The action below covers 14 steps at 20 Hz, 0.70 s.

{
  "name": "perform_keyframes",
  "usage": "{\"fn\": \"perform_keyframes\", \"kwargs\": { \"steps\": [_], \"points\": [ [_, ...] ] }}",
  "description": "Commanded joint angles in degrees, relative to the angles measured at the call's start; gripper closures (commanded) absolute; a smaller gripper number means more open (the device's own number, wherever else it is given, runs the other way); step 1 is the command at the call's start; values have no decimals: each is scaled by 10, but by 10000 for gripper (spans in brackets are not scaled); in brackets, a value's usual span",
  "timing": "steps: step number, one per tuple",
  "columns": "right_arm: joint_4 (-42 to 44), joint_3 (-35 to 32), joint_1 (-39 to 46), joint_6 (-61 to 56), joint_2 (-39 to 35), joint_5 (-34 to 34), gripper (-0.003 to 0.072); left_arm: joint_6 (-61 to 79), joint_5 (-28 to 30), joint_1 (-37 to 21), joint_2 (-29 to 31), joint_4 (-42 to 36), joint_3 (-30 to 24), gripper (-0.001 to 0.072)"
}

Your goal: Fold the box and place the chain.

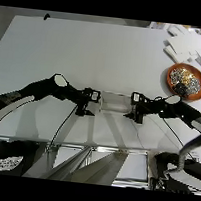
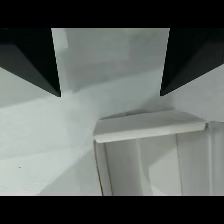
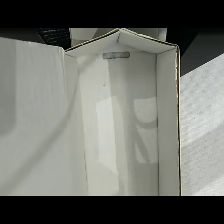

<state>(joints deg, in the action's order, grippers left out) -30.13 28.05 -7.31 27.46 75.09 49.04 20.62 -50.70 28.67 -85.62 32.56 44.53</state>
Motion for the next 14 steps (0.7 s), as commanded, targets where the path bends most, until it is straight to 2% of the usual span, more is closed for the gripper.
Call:
{"fn": "perform_keyframes", "kwargs": {
  "steps": [1, 14],
  "points": [
    [0, 0, 0, 0, 0, 0, 388, 26, 26, -1, -18, -46, -1, 9],
    [0, 0, 0, 0, 0, 0, 388, 66, 16, 6, -28, -80, -1, 4]
  ]
}}
